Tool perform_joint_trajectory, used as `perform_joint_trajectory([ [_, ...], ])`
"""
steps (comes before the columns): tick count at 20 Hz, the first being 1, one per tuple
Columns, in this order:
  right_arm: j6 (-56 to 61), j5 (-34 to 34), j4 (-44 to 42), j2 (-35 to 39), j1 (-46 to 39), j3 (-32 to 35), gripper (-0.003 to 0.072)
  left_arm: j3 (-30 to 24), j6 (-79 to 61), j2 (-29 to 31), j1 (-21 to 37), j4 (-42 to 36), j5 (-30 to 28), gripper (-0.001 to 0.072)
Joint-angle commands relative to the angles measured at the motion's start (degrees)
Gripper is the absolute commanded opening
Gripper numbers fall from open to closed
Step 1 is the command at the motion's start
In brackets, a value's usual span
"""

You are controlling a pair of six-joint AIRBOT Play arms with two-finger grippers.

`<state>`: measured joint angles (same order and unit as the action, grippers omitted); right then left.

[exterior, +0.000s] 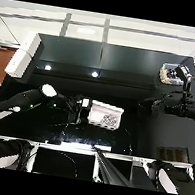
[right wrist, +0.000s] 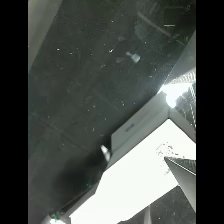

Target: Fold the box and place the chain.

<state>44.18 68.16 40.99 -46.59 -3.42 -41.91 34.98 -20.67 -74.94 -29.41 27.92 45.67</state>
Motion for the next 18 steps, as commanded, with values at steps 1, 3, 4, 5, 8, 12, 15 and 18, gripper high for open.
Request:
perform_joint_trajectory([
  [1,0.00,0.02,-0.02,0.00,-0.02,-0.02,0.0506,0.02,0.11,-0.02,-1.81,-0.13,0.74,0.0703],
  [3,0.00,0.07,-0.02,0.00,-0.02,-0.02,0.0506,0.04,0.13,-0.22,-2.08,-0.15,0.63,0.0704],
  [4,0.00,0.07,-0.02,0.00,-0.02,-0.02,0.0506,0.04,0.22,-0.20,-2.05,-0.20,0.61,0.0704],
  [5,0.00,0.07,0.00,0.00,-0.02,-0.02,0.0506,0.04,0.31,-0.20,-2.05,-0.20,0.48,0.0704],
  [8,0.00,0.04,-0.02,0.00,-0.02,-0.02,0.0506,0.04,0.55,-0.20,-2.05,-0.22,0.46,0.0704],
  [12,0.00,0.04,0.00,0.00,-0.02,-0.02,0.0506,0.04,4.50,-0.20,-2.05,-0.13,1.05,0.0704],
  [15,0.00,0.02,0.00,0.00,-0.02,-0.02,0.0506,0.04,6.12,-0.20,-1.92,-0.13,0.79,0.0704],
  [18,0.00,0.02,0.00,0.00,-0.02,-0.02,0.0506,0.13,6.12,-0.20,-1.97,-0.13,-0.63,0.0704],
])
